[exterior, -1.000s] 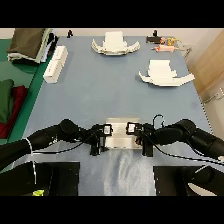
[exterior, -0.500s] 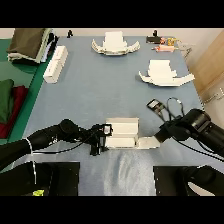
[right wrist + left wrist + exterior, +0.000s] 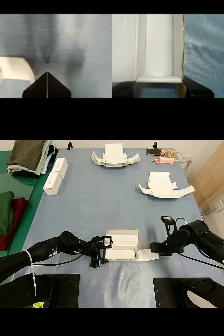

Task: Fold the box.

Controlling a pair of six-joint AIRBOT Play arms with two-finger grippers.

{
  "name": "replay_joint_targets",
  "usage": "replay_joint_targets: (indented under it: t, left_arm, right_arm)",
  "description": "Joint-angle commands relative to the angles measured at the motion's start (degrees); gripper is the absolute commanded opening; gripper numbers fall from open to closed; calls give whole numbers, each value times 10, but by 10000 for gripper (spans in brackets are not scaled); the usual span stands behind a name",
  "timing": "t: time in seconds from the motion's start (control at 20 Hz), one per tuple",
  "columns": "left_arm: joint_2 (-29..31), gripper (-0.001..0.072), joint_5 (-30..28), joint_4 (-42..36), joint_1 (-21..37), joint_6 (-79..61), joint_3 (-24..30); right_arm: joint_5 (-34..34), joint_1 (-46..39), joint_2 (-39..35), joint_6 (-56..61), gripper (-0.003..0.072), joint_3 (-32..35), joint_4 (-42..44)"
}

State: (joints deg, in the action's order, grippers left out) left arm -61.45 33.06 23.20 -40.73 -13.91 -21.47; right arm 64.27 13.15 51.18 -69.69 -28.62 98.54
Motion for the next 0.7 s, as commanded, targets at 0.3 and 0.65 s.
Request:
replay_joint_targets:
  t: [0.3,0.65]
  left_arm:
    - [0,522,0,0,0,0,0]
    - [0,522,0,0,0,0,0]
  right_arm:
    - [-31,-6,-6,-136,4,-40,174]
    - [-17,3,-7,-144,493,-64,176]
